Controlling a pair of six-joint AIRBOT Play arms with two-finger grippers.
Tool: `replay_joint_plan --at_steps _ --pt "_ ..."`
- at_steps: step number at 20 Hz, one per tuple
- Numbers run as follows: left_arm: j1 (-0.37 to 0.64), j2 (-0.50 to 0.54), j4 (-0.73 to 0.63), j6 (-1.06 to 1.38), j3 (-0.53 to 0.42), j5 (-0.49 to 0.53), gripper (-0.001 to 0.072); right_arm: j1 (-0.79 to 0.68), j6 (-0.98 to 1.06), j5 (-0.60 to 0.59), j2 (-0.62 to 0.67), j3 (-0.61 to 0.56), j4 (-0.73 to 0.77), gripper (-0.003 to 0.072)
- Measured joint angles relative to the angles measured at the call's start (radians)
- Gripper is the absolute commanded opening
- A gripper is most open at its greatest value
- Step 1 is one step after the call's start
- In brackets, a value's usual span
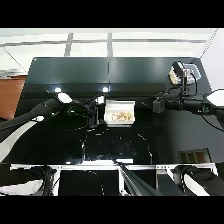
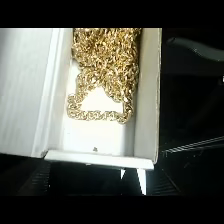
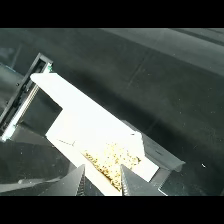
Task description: Fold the box and place the chain.
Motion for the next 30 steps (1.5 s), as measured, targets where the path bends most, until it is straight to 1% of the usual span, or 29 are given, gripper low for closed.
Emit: replay_joint_plan --at_steps 1,2,3,4,6,9,10,12,13,15,20,23,25,29,30 --pt "0.000 -0.001 0.001 0.003 0.001 -0.004 0.0478 0.003 0.000 0.000 0.000 0.000 -0.002 0.0270" --pt "-0.002 -0.001 0.003 0.004 0.002 -0.006 0.0478 0.011 0.000 -0.002 -0.001 0.000 -0.008 0.0279" --pt "-0.003 -0.001 0.003 0.006 0.002 -0.006 0.0478 0.021 0.001 -0.010 -0.003 0.000 -0.016 0.0537" --pt "-0.004 -0.002 0.003 0.006 0.003 -0.006 0.0478 0.035 0.010 -0.031 -0.007 0.000 -0.024 0.0693" --pt "-0.006 -0.002 0.003 0.010 0.003 -0.006 0.0479 0.071 0.043 -0.110 -0.021 0.000 -0.031 0.0692" --pt "-0.006 -0.002 0.003 0.010 0.003 -0.004 0.0479 0.119 0.091 -0.297 -0.075 0.011 -0.015 0.0691" --pt "-0.006 -0.002 0.003 0.011 0.003 -0.003 0.0479 0.130 0.099 -0.340 -0.106 0.021 -0.008 0.0691" --pt "-0.006 -0.002 0.003 0.012 0.003 -0.002 0.0479 0.146 0.109 -0.368 -0.173 0.043 0.003 0.0690" --pt "-0.006 -0.002 0.003 0.013 0.003 -0.001 0.0479 0.150 0.103 -0.367 -0.202 0.051 0.004 0.0667" --pt "-0.006 -0.002 0.003 0.013 0.003 0.002 0.0479 0.156 0.039 -0.330 -0.245 0.062 0.003 0.0661" --pt "-0.006 -0.002 0.003 0.013 0.003 0.003 0.0479 0.163 -0.323 -0.150 -0.281 0.080 -0.006 0.0661" --pt "-0.006 -0.002 0.003 0.012 0.003 0.003 0.0479 0.180 -0.480 -0.074 -0.286 0.084 -0.035 0.0661" --pt "-0.006 -0.002 0.003 0.012 0.003 0.003 0.0479 0.203 -0.560 -0.054 -0.288 0.086 -0.058 0.0661" --pt "-0.007 -0.002 0.003 0.012 0.003 0.003 0.0479 0.241 -0.665 -0.052 -0.290 0.086 -0.108 0.0649" --pt "-0.007 -0.002 0.003 0.012 0.003 0.003 0.0480 0.247 -0.677 -0.049 -0.291 0.086 -0.124 0.0532"
